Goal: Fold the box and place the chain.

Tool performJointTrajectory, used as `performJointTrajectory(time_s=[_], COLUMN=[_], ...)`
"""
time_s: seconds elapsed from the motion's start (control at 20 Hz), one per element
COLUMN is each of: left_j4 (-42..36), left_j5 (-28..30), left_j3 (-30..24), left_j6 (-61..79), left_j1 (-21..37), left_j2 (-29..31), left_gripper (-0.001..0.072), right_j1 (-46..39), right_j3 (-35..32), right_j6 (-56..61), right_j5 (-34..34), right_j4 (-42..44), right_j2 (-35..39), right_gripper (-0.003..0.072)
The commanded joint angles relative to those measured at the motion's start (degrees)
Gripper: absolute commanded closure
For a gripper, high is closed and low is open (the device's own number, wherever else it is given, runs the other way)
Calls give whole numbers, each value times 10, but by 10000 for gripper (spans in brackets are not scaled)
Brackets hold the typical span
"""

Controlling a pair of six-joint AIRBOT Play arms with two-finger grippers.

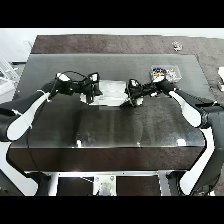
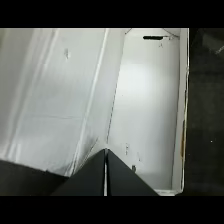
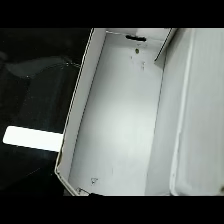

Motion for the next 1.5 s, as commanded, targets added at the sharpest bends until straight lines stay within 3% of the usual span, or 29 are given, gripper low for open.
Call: performJointTrajectory(time_s=[0.0,0.4,0.6,0.75,1.2,1.45], left_j4=[0,7,63,108,124,153], left_j5=[-28,-109,-107,-72,-89,-180], left_j3=[1,1,1,1,1,-5], left_j6=[-49,-249,-421,-544,-723,-769], left_j1=[30,106,108,108,111,153], left_j2=[22,55,56,56,56,56], left_gripper=[689,689,690,691,690,689], right_j1=[0,0,0,0,0,0], right_j3=[0,0,0,0,0,0], right_j6=[1,1,1,1,1,1], right_j5=[-2,-2,-2,-2,-2,-2], right_j4=[0,0,0,0,0,0], right_j2=[0,0,0,0,0,0], right_gripper=[105,105,105,106,105,105])
